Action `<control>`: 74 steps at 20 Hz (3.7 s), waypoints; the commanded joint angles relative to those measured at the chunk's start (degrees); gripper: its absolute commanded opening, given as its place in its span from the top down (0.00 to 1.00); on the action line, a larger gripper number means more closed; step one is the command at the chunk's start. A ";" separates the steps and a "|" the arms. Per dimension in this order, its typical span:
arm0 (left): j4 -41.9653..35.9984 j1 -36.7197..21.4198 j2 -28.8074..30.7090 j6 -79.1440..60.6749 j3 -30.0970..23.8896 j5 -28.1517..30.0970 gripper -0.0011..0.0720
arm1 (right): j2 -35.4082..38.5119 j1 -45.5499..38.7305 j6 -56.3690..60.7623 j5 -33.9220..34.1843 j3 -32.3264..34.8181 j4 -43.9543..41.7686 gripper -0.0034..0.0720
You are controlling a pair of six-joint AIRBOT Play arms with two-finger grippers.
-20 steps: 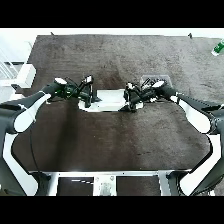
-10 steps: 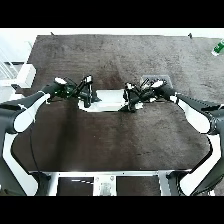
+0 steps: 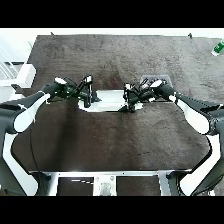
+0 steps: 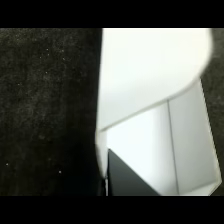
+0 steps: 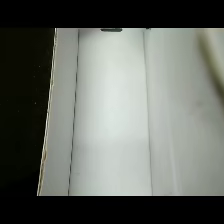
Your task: Fold the box and place the chain.
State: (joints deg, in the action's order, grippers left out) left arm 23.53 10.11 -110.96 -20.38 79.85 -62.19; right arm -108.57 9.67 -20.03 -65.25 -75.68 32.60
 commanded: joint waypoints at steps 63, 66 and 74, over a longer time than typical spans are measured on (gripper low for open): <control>0.92 -5.25 4.90 0.79 0.46 -5.88 0.49 | -0.02 -0.48 3.28 0.70 -0.07 1.01 0.30; 0.17 -8.22 6.60 1.07 1.29 -9.66 0.49 | -0.02 -0.48 3.28 0.70 -0.07 1.03 0.30; 0.39 -8.37 13.57 9.64 0.76 -13.92 0.96 | -0.02 -0.48 3.28 0.70 -0.07 1.03 0.30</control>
State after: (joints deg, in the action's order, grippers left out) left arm 23.81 1.85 -100.44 -14.41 81.01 -77.36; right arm -108.57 9.15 -16.78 -64.55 -75.77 33.65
